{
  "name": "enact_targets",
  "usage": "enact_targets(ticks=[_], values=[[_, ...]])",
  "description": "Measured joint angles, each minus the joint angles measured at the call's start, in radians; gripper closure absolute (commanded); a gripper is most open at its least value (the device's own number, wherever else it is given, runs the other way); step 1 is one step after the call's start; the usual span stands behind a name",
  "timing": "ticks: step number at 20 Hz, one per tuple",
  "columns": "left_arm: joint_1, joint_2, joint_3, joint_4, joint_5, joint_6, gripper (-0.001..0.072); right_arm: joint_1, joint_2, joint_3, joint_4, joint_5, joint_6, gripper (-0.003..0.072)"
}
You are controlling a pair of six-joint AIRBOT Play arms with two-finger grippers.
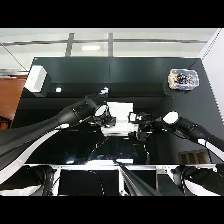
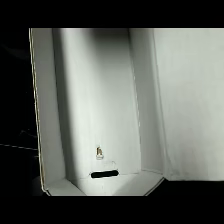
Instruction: Fold the box and place the chain.
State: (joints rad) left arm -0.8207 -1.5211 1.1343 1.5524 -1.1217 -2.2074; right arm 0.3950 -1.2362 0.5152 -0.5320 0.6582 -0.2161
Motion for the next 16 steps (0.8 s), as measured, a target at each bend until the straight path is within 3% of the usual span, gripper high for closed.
enact_targets(ticks=[6, 7, 11, 12, 14, 16], values=[[0.002, -0.022, 0.000, -0.021, -0.012, -0.051, 0.0289, 0.000, 0.000, 0.000, 0.000, 0.000, 0.000, 0.0456], [0.002, -0.025, 0.000, -0.028, -0.012, -0.056, 0.0321, 0.000, 0.000, 0.000, 0.000, 0.000, 0.000, 0.0457], [0.002, -0.035, 0.000, -0.043, -0.009, -0.079, 0.0618, 0.000, 0.000, 0.000, 0.000, 0.000, 0.000, 0.0456], [0.002, -0.035, 0.000, -0.042, -0.012, -0.087, 0.0618, 0.000, 0.000, 0.000, 0.000, 0.000, 0.000, 0.0456], [0.002, -0.037, 0.000, -0.043, -0.014, -0.100, 0.0685, 0.000, 0.000, 0.000, 0.000, 0.000, 0.000, 0.0457], [0.002, -0.037, 0.001, -0.043, -0.014, -0.103, 0.0685, 0.000, 0.000, 0.000, 0.000, 0.000, 0.000, 0.0457]])
